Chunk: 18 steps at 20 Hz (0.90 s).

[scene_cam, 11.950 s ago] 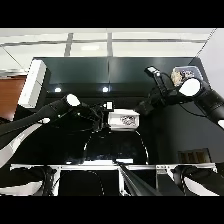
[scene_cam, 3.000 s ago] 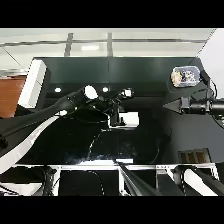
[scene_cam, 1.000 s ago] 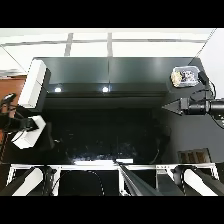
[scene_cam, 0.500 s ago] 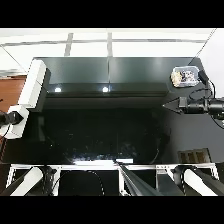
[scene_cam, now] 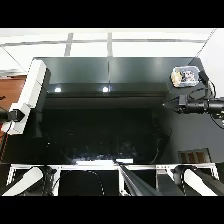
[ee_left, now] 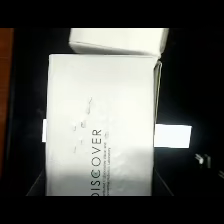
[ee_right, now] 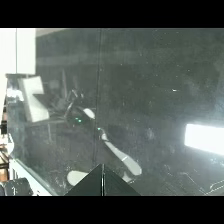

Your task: Fold the box and place the chain.

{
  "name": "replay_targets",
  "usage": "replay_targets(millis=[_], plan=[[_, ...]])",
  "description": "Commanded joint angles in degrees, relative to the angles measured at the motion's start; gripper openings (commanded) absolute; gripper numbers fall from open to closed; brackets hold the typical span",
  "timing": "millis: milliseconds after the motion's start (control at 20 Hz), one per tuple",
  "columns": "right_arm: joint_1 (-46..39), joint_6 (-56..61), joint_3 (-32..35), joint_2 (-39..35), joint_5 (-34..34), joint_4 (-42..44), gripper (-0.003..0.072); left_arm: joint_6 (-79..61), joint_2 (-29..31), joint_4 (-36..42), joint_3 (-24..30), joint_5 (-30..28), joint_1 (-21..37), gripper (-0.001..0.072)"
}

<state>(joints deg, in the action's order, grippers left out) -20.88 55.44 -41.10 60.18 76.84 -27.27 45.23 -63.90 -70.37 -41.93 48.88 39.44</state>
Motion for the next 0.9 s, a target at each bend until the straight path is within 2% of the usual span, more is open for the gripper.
replay_targets(millis=[0, 150, 200, 300, 450, 600, 650, 700, 750, 800, 850], plan=[[0.0, 1.4, 0.0, 0.0, -0.3, 0.0, 0.0014, -3.5, -2.0, 5.7, -0.1, -1.0, 0.0, 0.0349], [0.0, 2.0, 0.0, 0.0, -0.2, 0.0, 0.0014, -5.0, -2.2, 5.5, -0.1, -4.1, -1.4, 0.0351], [0.0, 2.0, 0.0, 0.0, -0.2, 0.0, 0.0014, -5.0, -2.2, 5.5, -0.1, -5.6, -1.9, 0.039], [0.0, 2.4, 0.0, 0.0, -0.1, 0.0, 0.0014, -4.9, -2.1, 5.0, -0.7, -8.7, -3.7, 0.071], [0.0, 2.7, 0.0, 0.0, 0.0, 0.0, 0.0014, -3.8, -1.2, 5.1, -6.4, -6.9, -7.8, 0.071], [0.1, 2.7, 0.0, 0.0, -0.1, 0.6, 0.0014, 4.2, 1.1, 5.1, -15.3, -4.4, -13.2, 0.0705], [0.1, 2.7, -0.1, 0.0, -0.2, 1.8, 0.0014, 9.0, 1.8, 5.1, -18.7, -2.7, -15.0, 0.0648], [0.3, 2.7, -0.5, 0.0, -0.4, 3.7, 0.0014, 13.5, 2.6, 5.3, -21.7, -0.7, -16.7, 0.0434], [1.2, 4.4, -1.7, 0.0, -0.7, 4.9, 0.0014, 15.6, 3.4, 5.8, -23.8, 1.6, -18.3, 0.0123], [3.0, 5.7, -4.2, 0.0, -1.2, 4.5, 0.0013, 15.7, 4.6, 7.5, -24.9, 3.3, -19.9, 0.0025], [5.8, 6.3, -7.9, 0.0, -1.4, 1.3, 0.0013, 15.7, 6.2, 9.5, -24.9, 4.0, -21.4, 0.0024]])
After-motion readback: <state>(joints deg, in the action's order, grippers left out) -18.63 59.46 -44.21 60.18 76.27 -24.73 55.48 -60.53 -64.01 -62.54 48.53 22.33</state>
